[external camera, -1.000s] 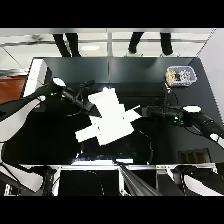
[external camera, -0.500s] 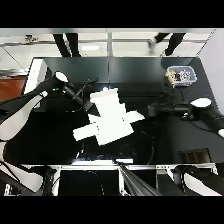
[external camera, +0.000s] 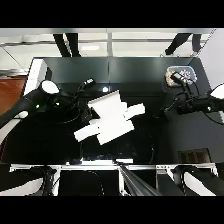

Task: Fold the box and place the chain.

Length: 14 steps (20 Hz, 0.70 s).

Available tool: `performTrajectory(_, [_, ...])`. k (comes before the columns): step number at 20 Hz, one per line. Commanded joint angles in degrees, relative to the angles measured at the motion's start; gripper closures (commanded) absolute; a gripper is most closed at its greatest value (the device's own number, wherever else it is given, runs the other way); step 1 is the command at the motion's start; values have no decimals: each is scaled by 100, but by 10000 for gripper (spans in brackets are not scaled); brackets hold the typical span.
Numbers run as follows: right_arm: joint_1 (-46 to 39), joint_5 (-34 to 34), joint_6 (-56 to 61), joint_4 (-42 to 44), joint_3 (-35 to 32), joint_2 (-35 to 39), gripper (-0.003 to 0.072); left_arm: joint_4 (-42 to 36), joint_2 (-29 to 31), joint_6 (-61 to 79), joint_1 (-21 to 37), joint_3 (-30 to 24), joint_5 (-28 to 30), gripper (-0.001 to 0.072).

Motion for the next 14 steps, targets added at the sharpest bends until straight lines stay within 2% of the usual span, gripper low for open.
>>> performTrajectory(1, [487,-914,-1029,-214,-190,17,-19,149,389,1982,-162,-398,1163,688])
performTrajectory(6, [1440,-1342,-1384,-214,-396,17,-19,345,-254,2339,-586,-177,1742,688])
performTrajectory(10, [2107,-1950,-1707,-229,-748,17,-19,450,-780,2339,-645,-13,1502,688])
performTrajectory(14, [2546,-1971,-2422,-234,-909,17,-19,787,-831,2337,-643,17,1554,688])
